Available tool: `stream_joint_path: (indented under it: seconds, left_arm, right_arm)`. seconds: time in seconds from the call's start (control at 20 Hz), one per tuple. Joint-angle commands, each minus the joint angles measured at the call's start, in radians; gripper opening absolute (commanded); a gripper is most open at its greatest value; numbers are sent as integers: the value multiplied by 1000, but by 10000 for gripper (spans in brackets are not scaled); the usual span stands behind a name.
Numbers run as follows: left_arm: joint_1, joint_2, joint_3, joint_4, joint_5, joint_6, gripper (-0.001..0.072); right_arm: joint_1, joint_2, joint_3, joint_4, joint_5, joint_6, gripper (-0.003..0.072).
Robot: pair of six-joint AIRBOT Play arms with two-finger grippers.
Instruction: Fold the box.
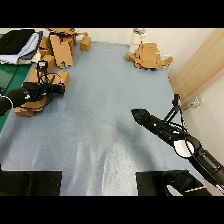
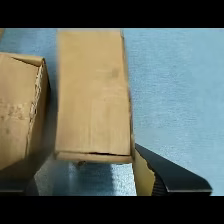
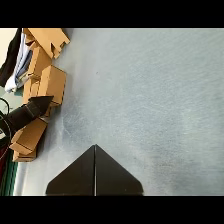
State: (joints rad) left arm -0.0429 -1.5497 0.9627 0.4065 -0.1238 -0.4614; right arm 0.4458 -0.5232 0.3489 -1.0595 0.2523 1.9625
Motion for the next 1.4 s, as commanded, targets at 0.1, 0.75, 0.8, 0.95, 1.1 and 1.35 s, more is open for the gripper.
stream_joint_path:
  seconds: [0.1, 0.75, 0.8, 0.95, 1.1, 1.35]
  left_arm:
    - [1, 45, 9, 3, -13, 1, 701]
    - [37, 222, 8, 93, -126, -9, 701]
    - [54, 245, 8, 95, -139, -19, 701]
    - [80, 306, 8, 95, -267, -52, 697]
    - [50, 322, 9, 96, -574, -52, 5]
    - [-114, 322, 8, 95, -751, -218, 10]
  right_arm:
    - [0, 1, 1, 1, 14, 1, 6]
    - [0, 1, 1, 2, 67, 1, 6]
    - [0, 1, 1, 2, 74, 1, 6]
    - [0, 1, 2, 0, 76, 0, 6]
    - [0, -6, 11, -20, 73, -18, 26]
    - [0, -175, 155, -29, 82, -108, 6]
